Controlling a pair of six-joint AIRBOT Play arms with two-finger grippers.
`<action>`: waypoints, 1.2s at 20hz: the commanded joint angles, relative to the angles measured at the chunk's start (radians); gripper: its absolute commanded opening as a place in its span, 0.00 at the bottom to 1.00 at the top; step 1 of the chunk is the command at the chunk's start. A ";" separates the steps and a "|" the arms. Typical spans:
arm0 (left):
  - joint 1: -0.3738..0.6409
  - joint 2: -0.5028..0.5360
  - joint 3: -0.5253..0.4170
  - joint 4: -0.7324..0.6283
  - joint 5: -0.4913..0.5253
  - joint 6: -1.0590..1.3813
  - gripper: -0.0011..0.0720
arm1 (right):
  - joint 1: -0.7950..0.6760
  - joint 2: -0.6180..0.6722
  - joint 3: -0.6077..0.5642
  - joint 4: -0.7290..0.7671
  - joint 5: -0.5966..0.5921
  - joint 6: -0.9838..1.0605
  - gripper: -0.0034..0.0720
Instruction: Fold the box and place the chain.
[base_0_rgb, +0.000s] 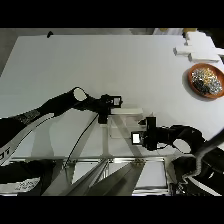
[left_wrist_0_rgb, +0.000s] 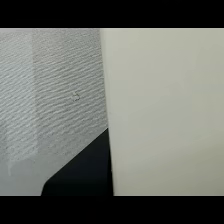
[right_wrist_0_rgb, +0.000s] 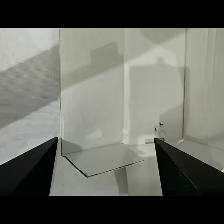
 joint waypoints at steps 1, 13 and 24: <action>-0.001 0.000 0.000 0.000 0.000 0.000 0.03 | 0.011 -0.022 -0.012 -0.029 -0.056 0.000 0.92; -0.001 0.000 0.000 0.000 0.000 0.000 0.03 | -0.187 -0.032 0.101 0.006 -0.018 -0.002 0.92; -0.001 0.000 0.000 0.000 0.000 0.000 0.03 | -0.431 -0.175 0.128 0.439 0.111 -0.473 0.92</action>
